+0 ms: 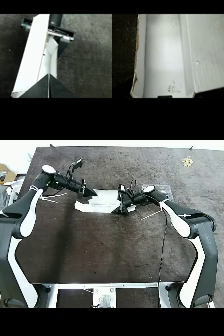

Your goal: Fold the box and place the chain.

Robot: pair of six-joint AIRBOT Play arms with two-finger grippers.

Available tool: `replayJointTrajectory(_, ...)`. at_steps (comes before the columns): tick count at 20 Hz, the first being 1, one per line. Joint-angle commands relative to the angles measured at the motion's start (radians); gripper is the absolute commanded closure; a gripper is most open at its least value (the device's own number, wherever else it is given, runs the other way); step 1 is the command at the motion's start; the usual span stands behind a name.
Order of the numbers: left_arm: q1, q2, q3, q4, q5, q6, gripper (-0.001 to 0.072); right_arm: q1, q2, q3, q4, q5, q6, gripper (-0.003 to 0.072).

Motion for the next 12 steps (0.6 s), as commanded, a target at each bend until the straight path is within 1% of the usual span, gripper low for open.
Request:
replayJointTrajectory(1, -0.002, -0.001, 0.0, 0.011, 0.123, -0.017, 0.0696, 0.0, 0.0, 0.0, 0.0, 0.0, 0.0, 0.0242)
replayJointTrajectory(3, -0.002, -0.001, 0.0, 0.016, 0.185, -0.017, 0.0697, 0.0, 0.0, 0.0, 0.0, 0.0, 0.0, 0.0242)
replayJointTrajectory(5, -0.002, -0.002, 0.0, 0.022, 0.212, -0.02, 0.0697, 0.0, 0.0, 0.0, 0.0, 0.0, 0.0, 0.0242)
replayJointTrajectory(12, -0.002, -0.084, 0.0, 0.024, 0.24, -0.08, 0.0696, 0.0, 0.0, 0.0, 0.0, 0.0, 0.0, 0.0242)
